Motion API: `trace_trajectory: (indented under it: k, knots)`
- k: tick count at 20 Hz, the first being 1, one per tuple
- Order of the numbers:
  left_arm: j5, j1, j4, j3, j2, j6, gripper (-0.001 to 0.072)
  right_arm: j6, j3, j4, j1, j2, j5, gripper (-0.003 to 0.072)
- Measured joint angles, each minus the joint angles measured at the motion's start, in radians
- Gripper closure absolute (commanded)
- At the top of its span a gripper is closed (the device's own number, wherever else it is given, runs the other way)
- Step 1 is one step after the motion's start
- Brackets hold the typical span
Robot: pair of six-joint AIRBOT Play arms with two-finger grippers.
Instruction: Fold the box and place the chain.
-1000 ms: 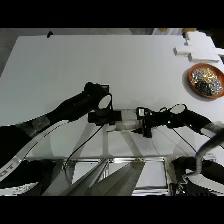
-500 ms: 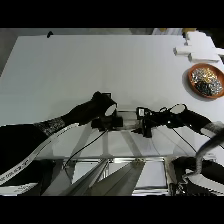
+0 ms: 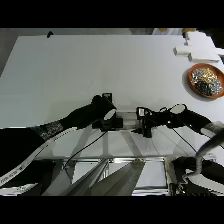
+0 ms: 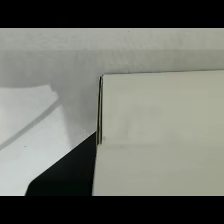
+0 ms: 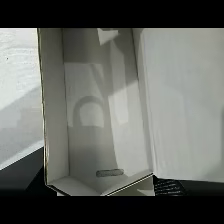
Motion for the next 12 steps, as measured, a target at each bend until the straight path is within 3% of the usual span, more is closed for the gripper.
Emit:
trace_trajectory:
  k: [1, 3, 4, 7, 10, 12]
  knots:
    - [-0.002, 0.001, 0.005, -0.001, 0.01, 0.0, 0.0538, 0.0, 0.0, 0.0, 0.0, 0.0, 0.0, 0.0288]
    - [-0.005, 0.004, 0.016, -0.001, 0.026, 0.0, 0.0369, 0.0, 0.0, 0.0, 0.0, 0.0, 0.0, 0.0288]
    - [-0.004, 0.005, 0.017, -0.001, 0.031, 0.0, 0.033, 0.0, 0.0, 0.0, 0.0, 0.0, 0.0, 0.0288]
    - [-0.004, 0.005, 0.019, -0.001, 0.04, 0.012, 0.0331, 0.0, 0.0, 0.0, 0.0, 0.0, 0.0, 0.0288]
    - [0.004, 0.003, 0.029, -0.001, 0.041, 0.023, 0.0463, 0.0, 0.0, 0.0, 0.0, 0.0, 0.0, 0.0288]
    - [0.009, 0.002, 0.035, -0.001, 0.035, 0.023, 0.0468, 0.0, 0.0, 0.0, 0.0, 0.0, 0.0, 0.0288]
